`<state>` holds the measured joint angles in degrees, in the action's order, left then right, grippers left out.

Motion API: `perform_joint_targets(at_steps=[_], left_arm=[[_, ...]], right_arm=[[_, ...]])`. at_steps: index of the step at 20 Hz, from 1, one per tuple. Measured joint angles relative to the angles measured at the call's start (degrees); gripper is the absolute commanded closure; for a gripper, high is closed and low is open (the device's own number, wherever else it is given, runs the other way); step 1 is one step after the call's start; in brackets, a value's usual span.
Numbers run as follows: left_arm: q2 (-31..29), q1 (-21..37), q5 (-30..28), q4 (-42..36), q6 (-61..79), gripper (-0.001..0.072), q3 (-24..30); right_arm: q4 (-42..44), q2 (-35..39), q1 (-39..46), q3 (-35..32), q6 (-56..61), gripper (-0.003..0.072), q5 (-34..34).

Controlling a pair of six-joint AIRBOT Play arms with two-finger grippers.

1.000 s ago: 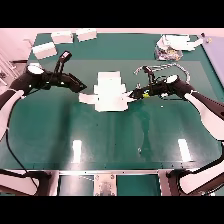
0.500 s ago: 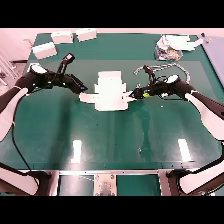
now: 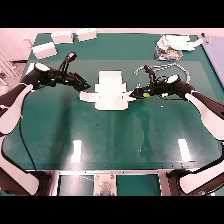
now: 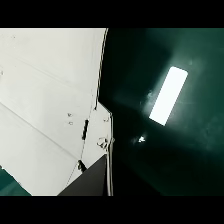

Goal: Fold the box and place the chain.

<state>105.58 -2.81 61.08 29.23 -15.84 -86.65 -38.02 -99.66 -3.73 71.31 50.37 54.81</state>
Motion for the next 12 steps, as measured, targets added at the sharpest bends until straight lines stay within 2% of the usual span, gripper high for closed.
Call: perform_joint_targets(at_steps=[7,11,12], left_arm=[[5.6,-1.6,3.6,-3.4,-1.5,0.0112,-4.9],[7.1,-3.3,0.9,-3.7,-2.6,0.0113,-5.5],[7.3,-3.5,-0.8,-3.3,-3.3,0.019,-5.6]], right_arm=[[0.0,0.0,0.0,0.0,0.1,0.0673,0.0],[0.0,0.0,0.0,0.0,0.1,0.0673,0.1],[0.0,0.0,0.0,0.0,0.1,0.0673,0.2]])
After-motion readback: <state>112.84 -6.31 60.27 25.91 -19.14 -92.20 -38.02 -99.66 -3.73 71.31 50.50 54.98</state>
